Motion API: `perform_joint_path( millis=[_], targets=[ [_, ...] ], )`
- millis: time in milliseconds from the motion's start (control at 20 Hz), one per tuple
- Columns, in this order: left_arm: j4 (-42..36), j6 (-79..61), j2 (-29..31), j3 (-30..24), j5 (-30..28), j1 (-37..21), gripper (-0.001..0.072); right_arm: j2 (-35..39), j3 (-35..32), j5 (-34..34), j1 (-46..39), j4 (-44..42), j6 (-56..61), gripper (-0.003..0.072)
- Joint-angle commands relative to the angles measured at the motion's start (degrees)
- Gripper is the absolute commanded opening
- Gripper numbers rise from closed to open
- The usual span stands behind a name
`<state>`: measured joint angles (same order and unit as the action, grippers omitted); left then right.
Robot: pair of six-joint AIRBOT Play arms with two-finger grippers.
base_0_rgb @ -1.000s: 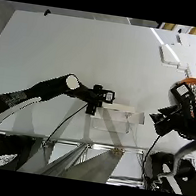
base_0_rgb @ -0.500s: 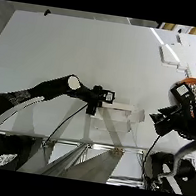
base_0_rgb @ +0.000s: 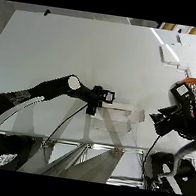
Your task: Fold the box and place the chain.
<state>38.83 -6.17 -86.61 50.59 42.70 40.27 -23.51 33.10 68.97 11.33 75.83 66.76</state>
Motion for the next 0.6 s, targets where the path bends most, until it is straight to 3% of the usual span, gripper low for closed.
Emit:
perform_joint_path(
  millis=[0,550],
  targets=[
    [0.02,-0.02,-0.04,0.00,-0.02,0.00,0.0008,-0.02,0.02,0.00,0.02,0.00,0.00,0.0405],
    [0.02,0.04,-0.04,0.00,3.06,0.07,0.0004,-0.02,0.02,0.00,0.02,0.02,0.00,0.0405]
  ],
)
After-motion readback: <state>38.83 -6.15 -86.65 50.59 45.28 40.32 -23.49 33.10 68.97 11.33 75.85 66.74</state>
